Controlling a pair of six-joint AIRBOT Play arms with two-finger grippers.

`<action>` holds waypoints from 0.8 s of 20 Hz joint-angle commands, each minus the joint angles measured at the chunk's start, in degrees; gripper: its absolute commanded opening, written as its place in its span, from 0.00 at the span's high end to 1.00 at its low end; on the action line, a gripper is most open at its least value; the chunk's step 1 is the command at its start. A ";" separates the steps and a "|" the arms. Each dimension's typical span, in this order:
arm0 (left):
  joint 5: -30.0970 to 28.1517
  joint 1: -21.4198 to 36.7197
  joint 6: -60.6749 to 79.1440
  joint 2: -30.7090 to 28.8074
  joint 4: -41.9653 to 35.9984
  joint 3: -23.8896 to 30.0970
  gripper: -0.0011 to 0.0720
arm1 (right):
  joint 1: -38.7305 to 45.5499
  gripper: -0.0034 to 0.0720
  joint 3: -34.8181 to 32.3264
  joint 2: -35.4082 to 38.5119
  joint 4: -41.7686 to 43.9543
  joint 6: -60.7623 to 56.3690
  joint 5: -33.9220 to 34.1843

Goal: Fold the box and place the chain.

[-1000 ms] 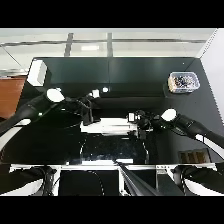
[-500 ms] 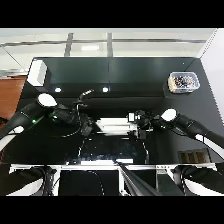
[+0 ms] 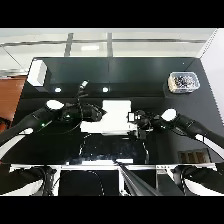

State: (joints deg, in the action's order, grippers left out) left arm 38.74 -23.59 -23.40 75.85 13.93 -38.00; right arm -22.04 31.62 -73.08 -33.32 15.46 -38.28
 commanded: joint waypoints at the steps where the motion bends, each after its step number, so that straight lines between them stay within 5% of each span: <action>1: 0.39 -0.37 1.01 4.20 1.73 0.04 0.95 | 0.00 0.79 -0.02 0.02 0.07 -0.02 -0.02; 8: -0.52 0.72 3.87 3.54 5.53 -1.40 0.96 | 0.00 0.79 -0.02 0.02 0.07 -0.02 -0.02; 11: -0.09 4.24 3.87 -4.70 8.07 -2.38 0.95 | 0.00 0.79 -0.02 0.02 0.07 -0.02 -0.02; 16: 10.54 11.06 8.96 -16.61 9.40 2.95 0.95 | 0.00 0.79 -0.02 0.02 0.07 -0.04 -0.02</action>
State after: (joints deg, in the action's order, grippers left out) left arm 44.05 -15.64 -18.59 64.66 23.27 -37.93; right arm -22.04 31.62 -73.08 -33.23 15.42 -38.33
